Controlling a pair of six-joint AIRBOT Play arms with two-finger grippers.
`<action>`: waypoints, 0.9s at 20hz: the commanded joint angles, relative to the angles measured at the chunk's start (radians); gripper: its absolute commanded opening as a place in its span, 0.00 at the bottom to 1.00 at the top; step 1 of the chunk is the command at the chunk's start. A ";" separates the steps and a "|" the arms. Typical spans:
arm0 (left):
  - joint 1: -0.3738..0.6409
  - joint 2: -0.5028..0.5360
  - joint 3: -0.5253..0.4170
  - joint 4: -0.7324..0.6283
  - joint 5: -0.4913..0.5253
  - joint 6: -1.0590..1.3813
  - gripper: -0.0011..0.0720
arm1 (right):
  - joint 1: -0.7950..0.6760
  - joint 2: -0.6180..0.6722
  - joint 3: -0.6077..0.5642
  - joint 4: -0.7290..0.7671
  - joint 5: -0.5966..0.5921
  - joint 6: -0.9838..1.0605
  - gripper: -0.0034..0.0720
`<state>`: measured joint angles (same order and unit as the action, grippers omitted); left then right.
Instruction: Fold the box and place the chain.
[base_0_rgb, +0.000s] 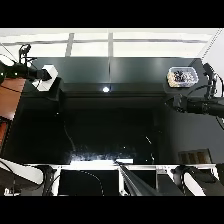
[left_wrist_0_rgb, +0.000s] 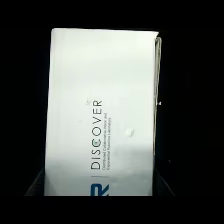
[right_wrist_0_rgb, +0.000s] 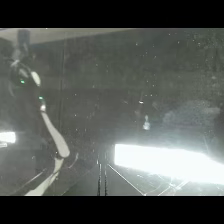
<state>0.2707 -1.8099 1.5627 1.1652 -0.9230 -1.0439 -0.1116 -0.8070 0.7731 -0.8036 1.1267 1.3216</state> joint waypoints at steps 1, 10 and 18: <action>-0.004 -0.070 0.102 0.060 0.023 -0.025 0.57 | 0.002 0.000 0.001 0.002 -0.013 0.015 0.10; -0.005 -0.111 0.179 0.066 -0.063 -0.027 0.57 | 0.002 0.000 0.001 0.001 -0.012 0.015 0.10; -0.005 -0.110 0.196 0.090 -0.212 -0.039 0.99 | 0.002 0.000 0.001 0.002 -0.005 0.015 0.10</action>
<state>0.2665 -1.9202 1.7454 1.2358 -1.0397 -1.0798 -0.1104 -0.8070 0.7727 -0.8028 1.1191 1.3357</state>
